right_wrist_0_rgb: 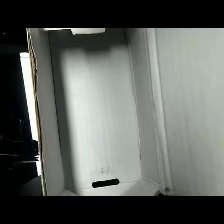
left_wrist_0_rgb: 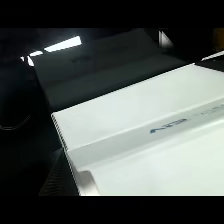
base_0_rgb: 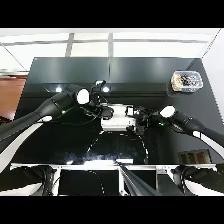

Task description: Fold the box and place the chain.

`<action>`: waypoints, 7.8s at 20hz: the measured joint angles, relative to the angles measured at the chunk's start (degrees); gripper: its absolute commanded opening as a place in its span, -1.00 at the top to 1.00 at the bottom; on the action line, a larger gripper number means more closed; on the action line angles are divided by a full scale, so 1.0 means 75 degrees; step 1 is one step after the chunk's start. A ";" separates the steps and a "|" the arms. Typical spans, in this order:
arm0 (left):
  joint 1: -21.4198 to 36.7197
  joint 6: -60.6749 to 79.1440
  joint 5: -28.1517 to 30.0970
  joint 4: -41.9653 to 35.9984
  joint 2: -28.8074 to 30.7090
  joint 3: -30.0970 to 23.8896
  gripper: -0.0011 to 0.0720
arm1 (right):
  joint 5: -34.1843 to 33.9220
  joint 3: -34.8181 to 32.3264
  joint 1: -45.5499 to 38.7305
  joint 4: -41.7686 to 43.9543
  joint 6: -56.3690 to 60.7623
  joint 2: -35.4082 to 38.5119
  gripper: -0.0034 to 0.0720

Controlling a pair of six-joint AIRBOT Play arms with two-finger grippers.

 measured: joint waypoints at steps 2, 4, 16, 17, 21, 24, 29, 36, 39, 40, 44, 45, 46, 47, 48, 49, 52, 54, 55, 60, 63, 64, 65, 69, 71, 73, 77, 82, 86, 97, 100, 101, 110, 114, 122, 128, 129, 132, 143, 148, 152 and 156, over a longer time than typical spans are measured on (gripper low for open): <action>-0.0090 -0.0315 -0.0067 0.0239 0.0000 0.0015 0.10 | -0.0003 0.0000 0.0000 0.0000 0.0000 0.0000 -0.18; -0.0166 -0.0629 -0.0125 0.0583 0.0000 0.0020 0.22 | -0.0003 0.0000 0.0000 0.0000 0.0003 0.0000 -0.18; -0.0425 -0.1853 -0.0653 0.1498 -0.0481 0.0262 0.22 | -0.0012 0.0000 0.0000 0.0009 0.0003 0.0000 -0.18; -0.0481 -0.1950 -0.0685 0.1565 -0.0565 0.0332 0.22 | -0.0012 0.0000 0.0000 0.0009 0.0000 0.0000 -0.18; -0.0778 -0.2430 -0.0965 0.1979 -0.0979 0.0664 0.22 | -0.0009 0.0000 0.0000 0.0009 0.0003 0.0000 -0.18; -0.0927 -0.2769 -0.1049 0.2151 -0.1166 0.0851 0.37 | -0.0009 0.0000 0.0000 0.0009 0.0003 0.0000 -0.18; -0.0982 -0.3220 -0.1198 0.2323 -0.1265 0.0991 0.91 | 0.0000 0.0000 0.0000 0.0012 0.0006 0.0000 -0.18; -0.0997 -0.3351 -0.1343 0.2273 -0.1282 0.1055 0.76 | -0.0003 0.0000 0.0000 0.0006 -0.0012 0.0000 -0.18; -0.0997 -0.3381 -0.1448 0.2308 -0.1282 0.1064 0.90 | -0.0006 0.0000 0.0000 0.0012 0.0009 0.0000 -0.18; -0.0997 -0.3383 -0.1454 0.2308 -0.1282 0.1067 0.90 | -0.0006 0.0000 0.0000 0.0009 0.0009 0.0000 -0.18; -0.0997 -0.3381 -0.1486 0.2299 -0.1282 0.1067 0.90 | 0.0003 0.0000 0.0000 -0.0020 0.0131 0.0035 -0.96; -0.0997 -0.3383 -0.1510 0.2276 -0.1282 0.1067 0.90 | 0.0023 0.0000 0.0000 -0.0076 0.0184 0.0082 -0.96; -0.0997 -0.3381 -0.1513 0.2279 -0.1282 0.1067 0.90 | 0.0067 -0.0003 0.0000 -0.0108 0.0224 0.0154 -0.96; -0.0994 -0.3381 -0.1518 0.2279 -0.1282 0.1067 0.90 | 0.0114 0.0000 -0.0009 -0.0114 0.0294 0.0259 -0.96; -0.0991 -0.3383 -0.1521 0.2285 -0.1282 0.1067 0.90 | 0.0149 0.0000 -0.0015 -0.0242 0.0388 0.0396 -0.95; -0.0991 -0.3383 -0.1530 0.2285 -0.1282 0.1070 0.90 | 0.0204 0.0000 -0.0026 -0.0431 0.0472 0.0536 -0.95; -0.0991 -0.3383 -0.1533 0.2296 -0.1282 0.1067 0.90 | 0.0513 0.0000 -0.0093 -0.1253 0.0828 0.0889 -0.95; -0.0991 -0.3383 -0.1530 0.2299 -0.1282 0.1067 0.90 | 0.0729 -0.0003 -0.0125 -0.1807 0.1032 0.1003 -0.95; -0.0991 -0.3383 -0.1530 0.2296 -0.1282 0.1067 0.90 | 0.0737 0.0000 -0.0128 -0.1985 0.1107 0.1035 -0.95; -0.0991 -0.3383 -0.1530 0.2282 -0.1282 0.1067 0.90 | 0.0557 0.0000 -0.0128 -0.2098 0.1160 0.1090 -0.29; -0.0991 -0.3383 -0.1530 0.2276 -0.1282 0.1067 0.90 | 0.0460 0.0000 -0.0128 -0.1737 0.0973 0.1081 0.21; -0.0991 -0.3383 -0.1530 0.2276 -0.1282 0.1067 0.90 | 0.0446 0.0000 -0.0128 -0.1577 0.0944 0.1072 0.21; -0.0991 -0.3383 -0.1536 0.2276 -0.1282 0.1070 0.90 | 0.0428 -0.0003 -0.0128 -0.1370 0.0915 0.1058 0.21; -0.0991 -0.3404 -0.1594 0.2276 -0.1282 0.1067 0.90 | 0.0396 -0.0003 -0.0134 -0.0224 0.0877 0.0889 0.21; -0.0988 -0.3404 -0.1597 0.2285 -0.1282 0.1067 0.90 | 0.0379 -0.0003 -0.0134 0.0219 0.0874 0.0769 0.21; -0.0988 -0.3401 -0.1594 0.2285 -0.1282 0.1067 0.90 | 0.0396 -0.0003 -0.0134 0.0475 0.0871 0.0679 0.21; -0.0988 -0.3386 -0.1588 0.2282 -0.1282 0.1067 0.90 | 0.0425 -0.0003 -0.0134 0.0705 0.0880 0.0597 0.21; -0.0988 -0.3381 -0.1574 0.2276 -0.1282 0.1067 0.90 | 0.0498 -0.0003 -0.0099 0.0769 0.0892 0.0551 0.21; -0.0991 -0.3378 -0.1571 0.2259 -0.1282 0.1067 0.90 | 0.0525 0.0000 0.0003 0.0580 0.0903 0.0533 -0.63; -0.0991 -0.3383 -0.1559 0.2256 -0.1282 0.1067 0.90 | 0.0507 0.0064 -0.0221 -0.0047 0.2465 0.0807 0.88; -0.0991 -0.3381 -0.1562 0.2259 -0.1282 0.1067 0.90 | 0.1329 0.0329 -0.1102 -0.1166 0.4899 0.1463 0.88; -0.0991 -0.3383 -0.1565 0.2261 -0.1282 0.1067 0.90 | 0.1670 0.0388 -0.1530 -0.1539 0.5727 0.1684 0.88; -0.0991 -0.3386 -0.1568 0.2270 -0.1282 0.1067 0.90 | 0.2667 -0.0705 -0.4197 -0.1915 1.0888 0.1644 0.88; -0.0991 -0.3386 -0.1571 0.2273 -0.1282 0.1067 0.90 | 0.2305 -0.0906 -0.3372 -0.0720 1.1162 0.0822 0.88; -0.0991 -0.3386 -0.1580 0.2276 -0.1282 0.1067 0.90 | 0.2002 -0.0627 -0.2430 0.0930 1.0296 0.0283 0.48; -0.0991 -0.3386 -0.1594 0.2279 -0.1282 0.1067 0.90 | 0.2690 -0.0458 -0.2323 0.1151 0.9879 0.0248 -0.96; -0.0991 -0.3381 -0.1597 0.2285 -0.1282 0.1067 0.90 | 0.2748 -0.0417 -0.2288 0.1157 0.9839 0.0248 -0.95; -0.0991 -0.3386 -0.1580 0.2276 -0.1282 0.1067 0.90 | 0.2879 -0.0219 -0.2046 0.1192 0.9801 0.0248 -0.95; -0.0991 -0.3386 -0.1571 0.2273 -0.1285 0.1067 0.90 | 0.2567 0.0644 -0.1145 -0.0350 1.1363 0.0248 -0.67; -0.0991 -0.3383 -0.1571 0.2273 -0.1282 0.1067 0.90 | 0.2323 0.1408 -0.0323 -0.2020 1.3047 0.0248 -0.56; -0.0991 -0.3383 -0.1574 0.2273 -0.1282 0.1067 0.90 | 0.2413 0.1988 0.0303 -0.3226 1.4268 0.0245 -0.37; -0.0991 -0.3383 -0.1577 0.2273 -0.1282 0.1067 0.90 | 0.2573 0.2276 0.0662 -0.3882 1.5087 0.0245 -0.37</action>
